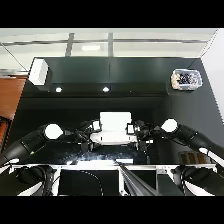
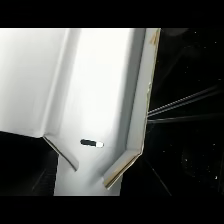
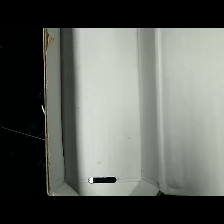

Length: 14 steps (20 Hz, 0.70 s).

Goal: Fold the box and place the chain.

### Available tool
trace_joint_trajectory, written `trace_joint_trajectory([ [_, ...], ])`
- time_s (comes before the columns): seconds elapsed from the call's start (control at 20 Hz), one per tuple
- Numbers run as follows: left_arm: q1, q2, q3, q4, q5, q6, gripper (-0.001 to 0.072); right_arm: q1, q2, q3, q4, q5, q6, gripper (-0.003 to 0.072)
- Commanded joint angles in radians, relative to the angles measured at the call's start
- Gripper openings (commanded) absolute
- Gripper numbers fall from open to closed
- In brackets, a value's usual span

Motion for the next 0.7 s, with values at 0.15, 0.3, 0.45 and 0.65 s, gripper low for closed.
trace_joint_trajectory([
  [0.15, -0.012, -0.001, 0.0, 0.083, -0.002, -0.001, 0.0552, 0.0, 0.0, 0.0, 0.0, 0.0, 0.0, 0.0481],
  [0.3, -0.012, -0.001, 0.0, 0.091, 0.004, 0.0, 0.0552, 0.0, 0.0, 0.0, 0.0, 0.0, 0.0, 0.0481],
  [0.45, -0.012, -0.001, 0.0, 0.09, 0.013, 0.0, 0.0417, 0.0, 0.0, 0.0, 0.0, 0.0, 0.0, 0.0481],
  [0.65, -0.013, -0.001, 0.0, 0.032, 0.018, 0.0, 0.0327, 0.0, 0.0, 0.0, 0.0, 0.0, 0.0, 0.0481],
])
